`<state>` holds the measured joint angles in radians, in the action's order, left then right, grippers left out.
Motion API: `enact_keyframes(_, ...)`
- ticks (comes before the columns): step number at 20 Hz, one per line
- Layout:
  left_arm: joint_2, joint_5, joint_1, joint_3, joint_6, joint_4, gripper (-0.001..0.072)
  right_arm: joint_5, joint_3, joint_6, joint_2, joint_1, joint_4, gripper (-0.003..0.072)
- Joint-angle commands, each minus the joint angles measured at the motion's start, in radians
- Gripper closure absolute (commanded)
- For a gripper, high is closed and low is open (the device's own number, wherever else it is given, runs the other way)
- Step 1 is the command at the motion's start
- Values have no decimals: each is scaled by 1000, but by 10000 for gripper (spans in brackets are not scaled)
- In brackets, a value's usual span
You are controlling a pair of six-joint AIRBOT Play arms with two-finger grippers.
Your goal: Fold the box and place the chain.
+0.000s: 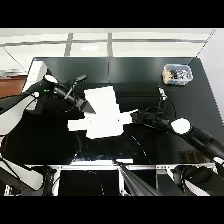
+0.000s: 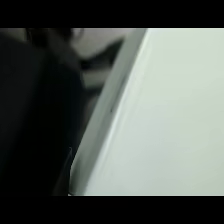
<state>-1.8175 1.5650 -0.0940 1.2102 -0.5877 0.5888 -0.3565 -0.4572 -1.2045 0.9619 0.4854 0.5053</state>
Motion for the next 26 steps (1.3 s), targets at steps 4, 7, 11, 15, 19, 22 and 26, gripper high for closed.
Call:
enact_keyframes(4, -13, 51, -31, 40, 93, 50, 449, -7, 0, 0, -1, 2, 6, 668)
enact_keyframes(7, -13, 41, -30, 57, 95, 48, 635, -10, 0, 0, -1, 2, 13, 667)
enact_keyframes(11, -9, 44, -30, 76, 70, 47, 684, -59, -12, 3, -6, -18, 79, 24)
enact_keyframes(15, 77, 33, -30, 21, 57, -2, 687, -438, -153, 8, -46, -157, 468, 19)
enact_keyframes(19, 326, -203, -60, -283, 288, -158, 685, -541, -242, 8, -48, -237, 760, 19)
enact_keyframes(22, 424, -444, -137, -430, 539, -76, 683, -455, -242, 7, -48, -245, 811, 19)
enact_keyframes(26, 420, -570, -217, -433, 716, -13, 683, -312, -240, 91, -46, -237, 776, 19)
